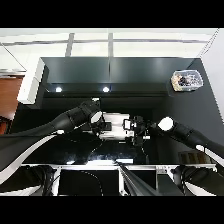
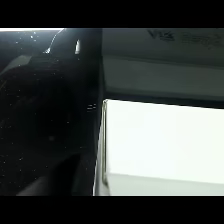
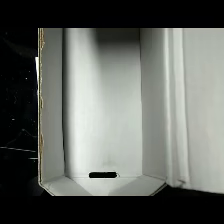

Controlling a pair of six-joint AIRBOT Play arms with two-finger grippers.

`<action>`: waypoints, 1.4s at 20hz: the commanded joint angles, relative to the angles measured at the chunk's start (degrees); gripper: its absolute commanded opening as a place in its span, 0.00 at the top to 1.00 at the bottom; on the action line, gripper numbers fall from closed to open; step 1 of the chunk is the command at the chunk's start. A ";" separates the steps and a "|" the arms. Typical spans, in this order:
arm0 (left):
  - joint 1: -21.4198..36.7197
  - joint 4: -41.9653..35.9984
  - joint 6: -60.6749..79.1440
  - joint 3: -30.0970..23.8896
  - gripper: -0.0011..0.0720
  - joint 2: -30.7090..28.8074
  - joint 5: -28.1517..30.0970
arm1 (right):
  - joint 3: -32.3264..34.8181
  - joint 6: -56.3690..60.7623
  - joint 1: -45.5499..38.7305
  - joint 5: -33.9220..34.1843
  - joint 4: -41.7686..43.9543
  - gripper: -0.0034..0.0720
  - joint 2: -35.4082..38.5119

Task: Fold the box and place the chain.

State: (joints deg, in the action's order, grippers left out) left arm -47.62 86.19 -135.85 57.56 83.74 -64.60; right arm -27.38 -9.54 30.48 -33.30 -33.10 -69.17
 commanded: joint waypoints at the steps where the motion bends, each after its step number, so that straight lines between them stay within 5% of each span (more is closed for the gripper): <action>1: -0.02 -0.22 -0.07 0.04 0.79 0.24 0.00 | 0.02 0.00 0.04 -0.02 0.02 0.69 0.00; 12: 0.02 1.81 0.59 2.12 0.79 0.26 -0.42 | 0.02 0.00 0.04 0.00 0.02 0.69 0.00; 16: -0.28 0.31 0.59 2.12 0.95 1.33 -1.25 | 0.02 -0.02 0.04 0.00 0.02 0.69 0.00; 20: -0.20 0.35 0.59 2.12 0.94 1.33 -1.20 | 0.02 -0.02 0.04 0.00 0.02 0.69 0.00; 21: -0.17 0.35 0.59 2.12 0.85 1.33 -1.07 | 0.02 0.00 0.04 -0.02 0.02 0.69 0.00; 22: -0.15 0.33 0.59 2.14 0.65 1.33 -1.09 | 0.02 0.00 0.04 0.00 0.02 0.69 0.00; 24: -0.15 0.35 0.57 2.36 0.56 1.33 -1.11 | 0.02 0.00 0.04 -0.02 0.02 0.69 0.00; 26: -0.13 0.39 0.57 2.84 0.64 1.33 -0.85 | 0.02 0.00 0.04 -0.02 0.02 0.69 0.00; 28: -0.13 0.35 0.59 2.95 0.94 1.33 -0.48 | 0.02 0.00 0.04 0.00 0.02 0.69 0.00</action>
State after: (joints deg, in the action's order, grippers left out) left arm -47.79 86.70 -134.87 60.20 85.08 -66.11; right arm -27.35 -9.56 30.48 -33.30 -33.12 -69.17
